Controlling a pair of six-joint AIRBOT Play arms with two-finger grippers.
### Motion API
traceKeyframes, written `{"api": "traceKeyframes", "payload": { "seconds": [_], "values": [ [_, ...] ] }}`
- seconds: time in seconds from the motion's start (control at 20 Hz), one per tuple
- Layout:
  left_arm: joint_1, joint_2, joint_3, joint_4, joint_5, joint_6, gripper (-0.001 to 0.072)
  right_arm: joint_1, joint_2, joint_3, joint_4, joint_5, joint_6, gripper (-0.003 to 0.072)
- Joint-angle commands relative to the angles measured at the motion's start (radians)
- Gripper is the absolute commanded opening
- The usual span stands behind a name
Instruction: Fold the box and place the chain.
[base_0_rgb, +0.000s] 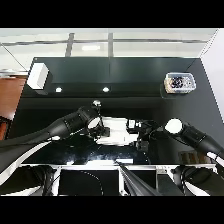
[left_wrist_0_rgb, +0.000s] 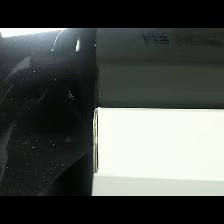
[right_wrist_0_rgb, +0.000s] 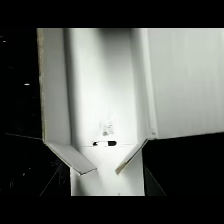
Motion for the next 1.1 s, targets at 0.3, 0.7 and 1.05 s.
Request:
{"api": "traceKeyframes", "payload": {
  "seconds": [0.3, 0.7, 1.05],
  "values": [
    [0.000, -0.001, 0.001, -0.011, 0.019, 0.005, 0.0025, 0.124, -0.011, 0.001, -0.023, -0.108, -0.021, 0.0233],
    [0.000, -0.001, 0.001, -0.011, 0.019, 0.004, 0.0025, 0.155, -0.020, -0.003, 0.040, -0.193, 0.079, 0.0234],
    [0.000, -0.001, 0.001, -0.011, 0.019, 0.002, 0.0025, 0.182, -0.078, -0.004, 0.113, -0.200, 0.080, 0.0039]
  ]
}}
